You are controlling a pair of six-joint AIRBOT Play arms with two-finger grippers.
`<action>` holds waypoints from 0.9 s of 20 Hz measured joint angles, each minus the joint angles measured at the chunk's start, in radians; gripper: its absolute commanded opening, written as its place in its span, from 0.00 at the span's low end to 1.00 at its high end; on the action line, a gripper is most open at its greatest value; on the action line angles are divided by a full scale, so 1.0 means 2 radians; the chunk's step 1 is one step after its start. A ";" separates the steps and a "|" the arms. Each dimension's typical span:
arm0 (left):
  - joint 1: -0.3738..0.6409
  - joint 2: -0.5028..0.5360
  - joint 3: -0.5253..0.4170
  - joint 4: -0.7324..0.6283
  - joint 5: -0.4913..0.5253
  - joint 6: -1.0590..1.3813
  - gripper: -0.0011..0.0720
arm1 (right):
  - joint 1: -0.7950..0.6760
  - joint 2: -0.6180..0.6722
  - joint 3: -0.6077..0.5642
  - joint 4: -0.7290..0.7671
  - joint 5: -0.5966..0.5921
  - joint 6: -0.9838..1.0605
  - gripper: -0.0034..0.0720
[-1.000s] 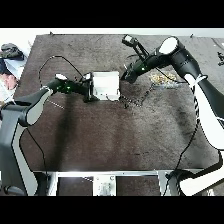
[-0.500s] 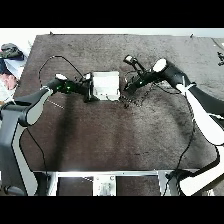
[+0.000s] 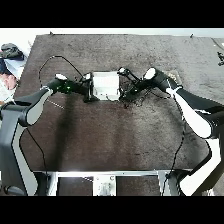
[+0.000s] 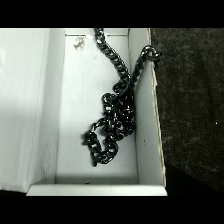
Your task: Fold the box and place the chain.
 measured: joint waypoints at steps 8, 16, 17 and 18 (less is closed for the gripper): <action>0.000 0.000 0.000 0.000 0.000 0.000 0.49 | 0.004 -0.011 0.000 -0.019 -0.028 -0.009 0.06; 0.000 0.000 0.000 0.000 0.000 0.000 0.49 | -0.013 0.064 -0.001 -0.040 -0.024 0.002 0.05; 0.000 0.000 0.000 0.000 0.000 0.000 0.49 | -0.013 0.079 -0.001 -0.038 -0.023 0.003 0.05; 0.000 0.000 0.000 0.000 0.000 0.000 0.49 | -0.013 0.096 -0.001 -0.031 -0.021 0.004 0.05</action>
